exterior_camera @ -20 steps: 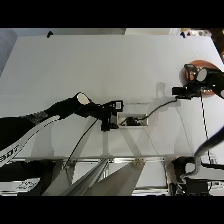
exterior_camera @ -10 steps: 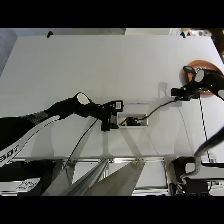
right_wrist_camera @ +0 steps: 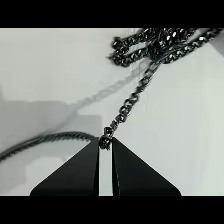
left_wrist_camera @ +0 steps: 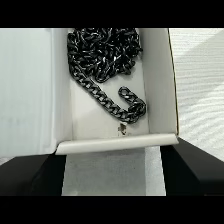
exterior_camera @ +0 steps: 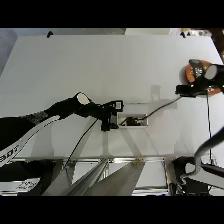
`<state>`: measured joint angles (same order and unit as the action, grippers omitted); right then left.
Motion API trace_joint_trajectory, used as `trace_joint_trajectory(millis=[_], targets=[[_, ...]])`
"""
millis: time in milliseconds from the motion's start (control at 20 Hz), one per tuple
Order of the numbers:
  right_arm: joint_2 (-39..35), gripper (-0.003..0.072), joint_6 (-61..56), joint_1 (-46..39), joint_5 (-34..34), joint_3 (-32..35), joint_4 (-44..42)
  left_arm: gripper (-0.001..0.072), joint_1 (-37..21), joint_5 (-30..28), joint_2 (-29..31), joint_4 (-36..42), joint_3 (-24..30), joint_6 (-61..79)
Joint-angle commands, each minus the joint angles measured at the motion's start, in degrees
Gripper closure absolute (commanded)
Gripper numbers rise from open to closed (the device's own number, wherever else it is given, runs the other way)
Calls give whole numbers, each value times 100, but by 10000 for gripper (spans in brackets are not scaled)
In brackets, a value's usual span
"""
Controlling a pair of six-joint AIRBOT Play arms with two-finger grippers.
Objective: Fold the box and place the chain.
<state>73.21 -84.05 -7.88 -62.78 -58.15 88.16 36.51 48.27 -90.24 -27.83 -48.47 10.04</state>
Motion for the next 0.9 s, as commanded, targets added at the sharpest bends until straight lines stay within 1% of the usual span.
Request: trace_joint_trajectory(millis=[0,150,250,450,600,700,850], targets=[[-1137,672,350,2,-601,-4,-610,497,2,0,4,-2,0,2],[-2074,672,782,4,-1158,-4,-1825,497,2,0,4,-2,0,2],[-2629,672,820,35,-1434,-4,-2361,497,2,-2,4,-2,0,2],[-3521,672,581,590,-1646,-4,-2492,497,2,0,4,-2,0,2],[-3939,672,409,1158,-1609,-4,-3014,497,2,0,4,-2,0,2],[-4074,672,280,1539,-1541,-4,-3316,497,2,0,4,-2,0,2],[-4111,671,160,2103,-1252,-4,-3434,497,2,-2,4,-2,0,2]])
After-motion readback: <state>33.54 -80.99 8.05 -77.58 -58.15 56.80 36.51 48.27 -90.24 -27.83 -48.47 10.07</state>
